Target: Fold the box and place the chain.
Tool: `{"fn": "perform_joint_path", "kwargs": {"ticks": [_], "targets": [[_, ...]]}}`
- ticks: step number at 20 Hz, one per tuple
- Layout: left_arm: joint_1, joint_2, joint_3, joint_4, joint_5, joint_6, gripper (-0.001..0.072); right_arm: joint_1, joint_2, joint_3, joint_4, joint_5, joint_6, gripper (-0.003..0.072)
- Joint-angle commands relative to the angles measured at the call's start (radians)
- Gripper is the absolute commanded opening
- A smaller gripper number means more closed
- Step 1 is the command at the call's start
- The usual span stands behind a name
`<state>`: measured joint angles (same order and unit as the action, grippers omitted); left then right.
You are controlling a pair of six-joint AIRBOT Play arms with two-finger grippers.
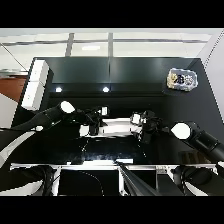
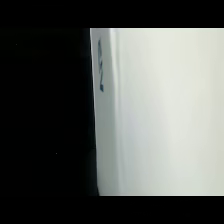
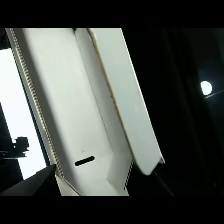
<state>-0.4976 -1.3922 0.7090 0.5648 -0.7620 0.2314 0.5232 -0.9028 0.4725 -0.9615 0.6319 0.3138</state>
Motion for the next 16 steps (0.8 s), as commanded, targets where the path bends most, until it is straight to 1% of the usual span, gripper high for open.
{"fn": "perform_joint_path", "kwargs": {"ticks": [1,5,9,16], "targets": [[0.0,0.0,0.001,0.001,-0.001,0.0,0.003,-0.007,-0.001,0.003,0.064,0.014,-0.038,0.0704],[0.0,0.0,0.001,0.001,-0.001,0.0,0.003,-0.034,-0.032,0.006,0.173,0.023,-0.142,0.0704],[0.0,0.0,0.001,0.001,-0.001,0.0,0.003,-0.049,-0.085,0.006,0.309,0.099,-0.308,0.0704],[0.0,0.0,0.001,0.001,-0.001,0.0,0.003,-0.049,-0.095,0.005,0.333,0.108,-0.418,0.0704]]}}
